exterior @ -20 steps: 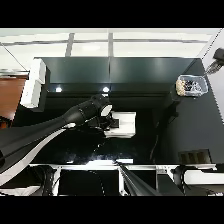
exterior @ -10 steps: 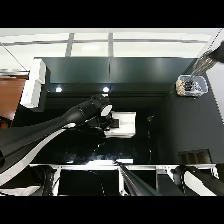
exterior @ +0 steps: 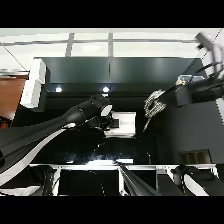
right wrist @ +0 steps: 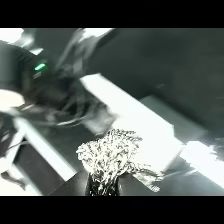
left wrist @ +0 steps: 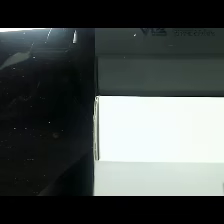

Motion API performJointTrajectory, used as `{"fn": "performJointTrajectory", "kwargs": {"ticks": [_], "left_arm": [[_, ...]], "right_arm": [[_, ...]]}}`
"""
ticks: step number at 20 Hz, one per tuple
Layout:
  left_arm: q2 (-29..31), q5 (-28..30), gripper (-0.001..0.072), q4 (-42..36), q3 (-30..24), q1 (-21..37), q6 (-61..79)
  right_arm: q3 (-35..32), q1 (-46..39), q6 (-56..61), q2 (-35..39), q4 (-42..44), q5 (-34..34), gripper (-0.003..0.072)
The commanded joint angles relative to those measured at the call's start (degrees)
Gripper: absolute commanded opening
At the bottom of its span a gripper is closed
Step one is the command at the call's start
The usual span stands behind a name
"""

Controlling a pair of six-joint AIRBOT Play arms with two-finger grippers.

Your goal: Fold the box and place the chain.

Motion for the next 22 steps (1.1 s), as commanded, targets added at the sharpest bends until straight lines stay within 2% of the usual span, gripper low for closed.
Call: {"fn": "performJointTrajectory", "kwargs": {"ticks": [1,5,10,13,18,20,22], "left_arm": [[0.0,0.0,0.0026,0.1,0.0,0.0,0.0],[0.0,0.0,0.0026,0.0,0.0,0.0,0.0],[0.0,0.1,0.0026,0.1,0.0,0.0,0.0],[0.0,0.0,0.0026,0.0,0.0,0.0,0.0],[0.0,0.0,0.0026,0.1,0.0,0.0,0.0],[0.0,0.0,0.0026,0.1,0.0,0.0,0.0],[0.0,0.0,0.0026,0.1,0.0,0.0,0.0]], "right_arm": [[-4.9,6.9,0.6,0.2,3.9,-7.0,0.0013],[-8.2,13.1,5.1,-0.8,3.7,-17.9,0.0013],[-13.5,16.4,11.9,-3.5,-5.2,-24.0,0.0013],[-17.6,18.1,13.5,-3.9,-6.9,-28.6,0.0013],[-19.7,21.2,16.3,-5.4,-7.5,-33.1,0.0016],[-19.6,21.2,16.3,-5.5,-8.0,-33.7,0.0086],[-19.6,21.1,16.3,-5.5,-8.0,-32.8,0.0082]]}}
